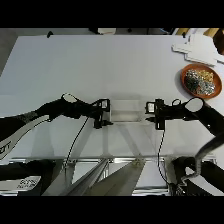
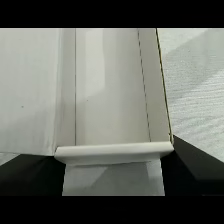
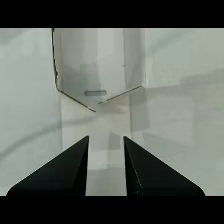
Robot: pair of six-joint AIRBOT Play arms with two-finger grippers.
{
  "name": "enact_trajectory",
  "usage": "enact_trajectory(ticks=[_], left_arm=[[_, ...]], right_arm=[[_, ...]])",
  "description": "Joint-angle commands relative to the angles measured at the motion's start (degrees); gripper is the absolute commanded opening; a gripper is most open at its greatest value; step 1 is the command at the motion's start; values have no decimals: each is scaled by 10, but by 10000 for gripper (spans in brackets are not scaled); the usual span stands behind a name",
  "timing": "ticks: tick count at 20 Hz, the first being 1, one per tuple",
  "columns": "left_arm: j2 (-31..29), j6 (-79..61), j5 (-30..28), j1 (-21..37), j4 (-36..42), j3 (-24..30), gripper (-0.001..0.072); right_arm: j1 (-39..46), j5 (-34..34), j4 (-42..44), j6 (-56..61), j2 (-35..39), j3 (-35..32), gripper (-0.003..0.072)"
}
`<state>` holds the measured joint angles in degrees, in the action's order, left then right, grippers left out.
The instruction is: Fold the box and place the chain.
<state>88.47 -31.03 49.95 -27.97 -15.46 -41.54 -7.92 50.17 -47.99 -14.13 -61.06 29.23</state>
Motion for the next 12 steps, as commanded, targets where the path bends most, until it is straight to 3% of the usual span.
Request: enact_trajectory(ticks=[1,3,5,12], left_arm=[[0,0,0,0,0,0,82],[0,0,0,0,0,0,82],[0,0,0,0,0,0,82],[0,0,0,0,0,0,82]], right_arm=[[-6,-13,51,-44,-28,0,222],[-6,-3,51,-44,-28,0,219],[-13,-1,51,-44,-28,0,162],[-36,-32,87,-44,-29,0,160]])
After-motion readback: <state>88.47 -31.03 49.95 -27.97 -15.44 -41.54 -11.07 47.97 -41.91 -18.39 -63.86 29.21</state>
